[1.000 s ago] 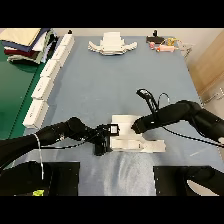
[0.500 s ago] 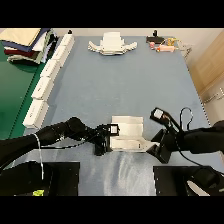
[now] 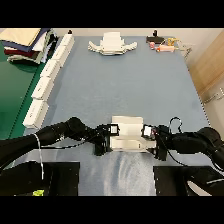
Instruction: Fold the box.
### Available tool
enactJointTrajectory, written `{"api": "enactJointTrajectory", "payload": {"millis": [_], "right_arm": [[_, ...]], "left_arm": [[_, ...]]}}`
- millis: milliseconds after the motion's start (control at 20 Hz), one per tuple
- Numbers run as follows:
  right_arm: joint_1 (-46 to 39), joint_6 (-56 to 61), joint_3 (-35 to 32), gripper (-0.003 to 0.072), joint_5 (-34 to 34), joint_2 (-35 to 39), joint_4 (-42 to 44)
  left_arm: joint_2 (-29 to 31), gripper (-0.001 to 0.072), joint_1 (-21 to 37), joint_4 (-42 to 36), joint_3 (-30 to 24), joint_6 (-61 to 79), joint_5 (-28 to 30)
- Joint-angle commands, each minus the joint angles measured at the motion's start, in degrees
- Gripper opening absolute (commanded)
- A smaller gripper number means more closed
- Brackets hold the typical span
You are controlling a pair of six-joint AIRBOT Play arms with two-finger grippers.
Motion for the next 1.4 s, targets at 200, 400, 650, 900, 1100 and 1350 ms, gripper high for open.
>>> {"api": "enactJointTrajectory", "payload": {"millis": [200, 400, 650, 900, 1100, 1350], "right_arm": [[0.1, -8.5, -0.4, 0.0253, 4.3, -5.6, 7.3], [0.2, -11.7, -0.4, 0.0222, 7.0, -5.6, 10.9], [4.3, -11.7, -0.4, 0.0222, 8.9, -6.3, 12.5], [5.1, -11.6, -0.4, 0.0623, 13.5, -10.8, 13.2], [5.1, -11.6, -0.4, 0.0623, 13.4, -11.2, 13.2], [5.1, -4.0, 0.9, 0.0570, 10.7, -10.7, 9.6]], "left_arm": [[0.0, 0.0414, 0.0, 0.0, 0.0, 0.0, 0.0], [0.0, 0.0414, 0.0, 0.0, 0.0, 0.0, 0.0], [0.0, 0.0413, 0.0, 0.0, 0.0, 0.0, 0.0], [0.0, 0.0414, 0.0, 0.0, 0.0, 0.0, 0.0], [0.0, 0.0414, 0.0, 0.0, 0.0, 0.0, 0.0], [0.0, 0.0414, 0.0, 0.0, 0.0, 0.0, 0.0]]}}
